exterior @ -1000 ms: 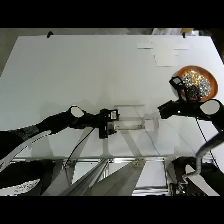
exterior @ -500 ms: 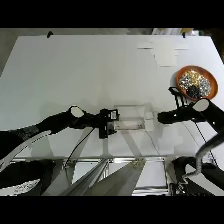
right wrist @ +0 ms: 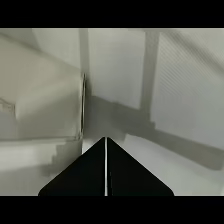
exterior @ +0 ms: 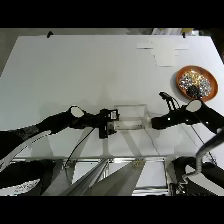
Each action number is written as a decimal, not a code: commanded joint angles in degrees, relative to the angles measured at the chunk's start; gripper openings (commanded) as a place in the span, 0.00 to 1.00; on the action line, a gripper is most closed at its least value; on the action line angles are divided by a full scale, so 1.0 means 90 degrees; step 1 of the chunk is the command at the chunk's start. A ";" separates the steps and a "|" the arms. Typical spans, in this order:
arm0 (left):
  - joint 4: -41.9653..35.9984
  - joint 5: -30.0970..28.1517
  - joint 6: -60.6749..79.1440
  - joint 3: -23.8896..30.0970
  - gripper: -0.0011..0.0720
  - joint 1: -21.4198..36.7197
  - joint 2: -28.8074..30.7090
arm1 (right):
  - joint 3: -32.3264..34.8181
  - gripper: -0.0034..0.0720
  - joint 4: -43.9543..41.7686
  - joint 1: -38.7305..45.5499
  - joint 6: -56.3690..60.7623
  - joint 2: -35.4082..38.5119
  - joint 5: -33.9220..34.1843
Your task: Fold the box and place the chain.
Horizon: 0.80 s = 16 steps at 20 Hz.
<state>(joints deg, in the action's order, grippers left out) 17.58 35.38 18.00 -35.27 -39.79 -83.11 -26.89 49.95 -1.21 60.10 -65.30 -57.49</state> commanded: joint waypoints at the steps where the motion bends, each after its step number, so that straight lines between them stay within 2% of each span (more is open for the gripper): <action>1: 0.0002 0.0000 0.0000 0.0002 0.30 0.0007 0.0005 | 0.0000 0.07 -0.0515 -0.0029 -0.0379 0.0274 -0.0362; 4: 0.0000 0.0000 0.0000 0.0002 0.30 0.0007 0.0005 | 0.0000 0.08 -0.0610 -0.0029 -0.0379 0.0639 -0.0457; 7: 0.0002 -0.0002 0.0005 0.0002 0.30 0.0005 0.0005 | 0.0000 0.23 -0.0823 -0.0032 -0.0381 0.0879 -0.0646; 8: 0.0002 0.0000 0.0000 0.0002 0.30 0.0007 0.0005 | 0.0000 0.32 -0.0952 -0.0032 -0.0406 0.0920 -0.0699; 13: 0.0000 0.0000 0.0000 0.0002 0.30 0.0007 0.0005 | 0.0000 0.42 -0.1066 -0.0376 -0.0522 0.0930 -0.0651; 16: 0.0000 0.0000 -0.0002 0.0002 0.30 0.0007 0.0005 | 0.0000 0.53 -0.0610 -0.0617 -0.0374 0.0933 -0.0372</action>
